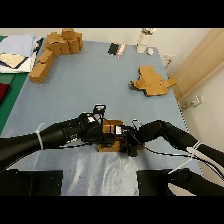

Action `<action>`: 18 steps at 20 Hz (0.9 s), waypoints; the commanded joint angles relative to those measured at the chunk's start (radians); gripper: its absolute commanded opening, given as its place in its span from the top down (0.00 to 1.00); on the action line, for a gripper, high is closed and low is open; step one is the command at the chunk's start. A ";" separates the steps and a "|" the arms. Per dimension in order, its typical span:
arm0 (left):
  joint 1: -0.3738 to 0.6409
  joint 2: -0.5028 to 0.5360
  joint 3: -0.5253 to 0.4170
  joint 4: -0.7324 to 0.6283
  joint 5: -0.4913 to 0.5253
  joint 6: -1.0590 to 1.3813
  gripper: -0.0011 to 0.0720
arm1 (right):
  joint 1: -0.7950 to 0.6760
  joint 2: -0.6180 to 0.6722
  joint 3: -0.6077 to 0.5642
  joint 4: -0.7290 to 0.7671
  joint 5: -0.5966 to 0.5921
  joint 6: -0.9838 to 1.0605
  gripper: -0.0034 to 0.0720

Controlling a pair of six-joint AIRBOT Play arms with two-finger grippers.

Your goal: Fold the box.

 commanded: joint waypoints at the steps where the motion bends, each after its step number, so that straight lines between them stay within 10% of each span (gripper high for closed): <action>1: -0.022 -0.088 0.073 0.016 -0.065 -0.007 0.17 | 0.000 0.000 0.001 0.000 0.001 0.000 0.29; 8: -0.028 -0.175 0.162 0.039 -0.140 -0.041 0.37 | 0.000 0.000 0.001 0.000 0.001 0.000 0.29; 11: -0.028 -0.182 0.166 0.031 -0.171 -0.041 0.93 | 0.000 0.000 0.001 0.000 0.001 0.000 0.29; 18: -0.028 -0.182 0.166 0.008 -0.167 -0.034 0.97 | 0.000 0.000 0.001 0.000 0.001 0.000 0.29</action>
